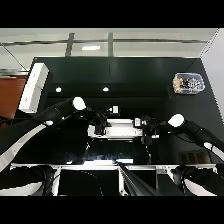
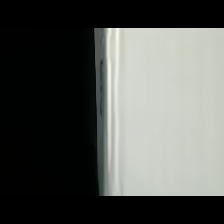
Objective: Fold the box and place the chain.
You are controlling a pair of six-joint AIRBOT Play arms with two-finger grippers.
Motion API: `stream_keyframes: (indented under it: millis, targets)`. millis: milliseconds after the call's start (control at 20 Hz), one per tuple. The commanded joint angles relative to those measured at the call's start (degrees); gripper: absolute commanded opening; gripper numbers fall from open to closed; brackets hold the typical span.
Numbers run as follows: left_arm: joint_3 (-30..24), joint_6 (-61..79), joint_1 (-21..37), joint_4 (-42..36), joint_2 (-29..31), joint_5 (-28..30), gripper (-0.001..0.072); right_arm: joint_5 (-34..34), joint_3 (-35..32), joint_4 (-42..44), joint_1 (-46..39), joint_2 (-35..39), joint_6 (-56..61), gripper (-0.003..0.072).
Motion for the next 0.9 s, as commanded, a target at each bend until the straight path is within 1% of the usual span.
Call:
stream_keyframes:
  millis: [0, 500, 550, 600, 850]
  targets:
    - [-0.02, 0.02, 0.00, 0.07, -0.02, -0.13, 0.0031, 1.03, 0.02, 0.22, -0.63, 0.07, 0.17, 0.0599]
    - [-0.02, 0.02, 0.00, 0.04, -0.02, 0.13, 0.0031, 0.96, 0.02, 0.20, -0.59, 0.07, 0.17, 0.0598]
    - [-0.02, 0.02, 0.00, 0.04, -0.02, 0.13, 0.0032, 1.01, 0.02, 0.17, -0.59, 0.07, 0.15, 0.0475]
    - [-0.02, 0.02, 0.00, 0.04, -0.02, 0.13, 0.0031, 0.98, 0.02, 0.17, -0.59, 0.07, 0.17, 0.0418]
    - [0.04, -0.90, 0.00, 0.04, 0.02, 0.11, 0.0034, 0.98, 0.02, 0.20, -0.59, 0.07, 0.17, 0.0417]
